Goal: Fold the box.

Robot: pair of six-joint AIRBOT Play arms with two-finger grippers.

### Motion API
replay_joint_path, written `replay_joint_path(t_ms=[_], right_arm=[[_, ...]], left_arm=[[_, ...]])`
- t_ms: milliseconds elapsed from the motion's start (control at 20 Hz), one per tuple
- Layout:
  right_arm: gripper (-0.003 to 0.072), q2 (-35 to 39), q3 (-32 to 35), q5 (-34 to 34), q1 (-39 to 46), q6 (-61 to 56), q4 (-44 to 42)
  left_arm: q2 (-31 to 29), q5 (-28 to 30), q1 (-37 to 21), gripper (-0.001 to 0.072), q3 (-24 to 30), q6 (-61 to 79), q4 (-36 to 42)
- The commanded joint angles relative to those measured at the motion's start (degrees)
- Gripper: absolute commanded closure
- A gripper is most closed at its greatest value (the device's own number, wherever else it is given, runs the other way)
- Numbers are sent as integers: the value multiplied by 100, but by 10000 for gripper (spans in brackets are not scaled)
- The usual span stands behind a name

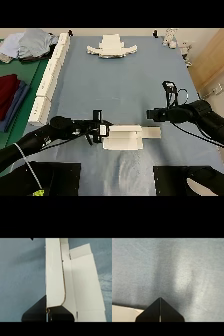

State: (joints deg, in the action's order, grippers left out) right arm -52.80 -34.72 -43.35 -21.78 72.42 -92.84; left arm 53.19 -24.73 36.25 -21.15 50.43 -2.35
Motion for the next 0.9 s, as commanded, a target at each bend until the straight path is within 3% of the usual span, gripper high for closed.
replay_joint_path(t_ms=[0, 500, 850], right_arm=[[686, 2, -4, 2, 0, 0, 2], [686, 2, -2, 2, 0, 0, -22], [686, 2, -2, 0, 0, 0, -24]], left_arm=[[-33, 407, 380, 702, 238, 70, 435], [15, 507, 378, 696, 402, -52, 433], [7, -103, 378, 696, 407, -662, 361]])
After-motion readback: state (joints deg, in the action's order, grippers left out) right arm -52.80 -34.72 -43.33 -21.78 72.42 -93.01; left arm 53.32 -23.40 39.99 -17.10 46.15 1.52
